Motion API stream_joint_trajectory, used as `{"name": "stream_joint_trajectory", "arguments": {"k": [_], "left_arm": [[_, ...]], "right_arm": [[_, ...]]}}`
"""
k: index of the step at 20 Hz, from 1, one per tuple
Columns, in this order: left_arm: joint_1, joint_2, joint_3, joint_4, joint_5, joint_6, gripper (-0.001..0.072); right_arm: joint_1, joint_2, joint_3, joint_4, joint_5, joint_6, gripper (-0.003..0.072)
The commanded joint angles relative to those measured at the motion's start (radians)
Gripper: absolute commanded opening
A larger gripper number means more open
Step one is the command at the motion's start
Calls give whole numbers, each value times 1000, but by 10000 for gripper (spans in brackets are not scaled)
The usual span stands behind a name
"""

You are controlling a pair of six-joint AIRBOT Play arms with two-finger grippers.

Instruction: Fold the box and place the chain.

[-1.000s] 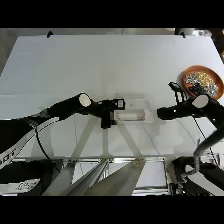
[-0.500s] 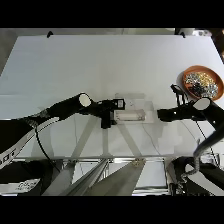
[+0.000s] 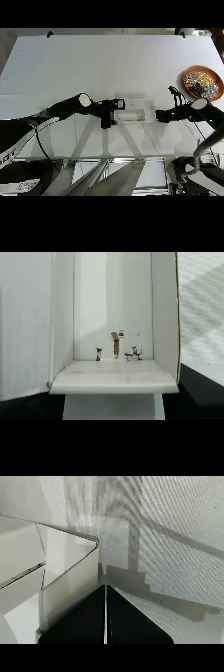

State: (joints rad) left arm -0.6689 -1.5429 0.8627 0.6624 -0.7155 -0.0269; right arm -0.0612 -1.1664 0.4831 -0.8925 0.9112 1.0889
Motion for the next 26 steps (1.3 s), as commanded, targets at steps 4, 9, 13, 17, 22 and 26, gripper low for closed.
{"name": "stream_joint_trajectory", "arguments": {"k": [4,9,13,17,22,26], "left_arm": [[0,0,0,0,0,0,392],[0,0,0,0,0,0,392],[0,0,0,0,0,0,392],[0,0,0,0,0,0,392],[0,0,0,0,0,0,392],[0,0,0,0,0,0,392]], "right_arm": [[0,8,0,123,36,-95,4],[0,90,0,125,52,-102,5],[0,124,0,221,101,-175,5],[0,123,0,277,138,-238,199],[0,123,0,275,150,-238,248],[8,123,0,241,124,-232,462]]}}
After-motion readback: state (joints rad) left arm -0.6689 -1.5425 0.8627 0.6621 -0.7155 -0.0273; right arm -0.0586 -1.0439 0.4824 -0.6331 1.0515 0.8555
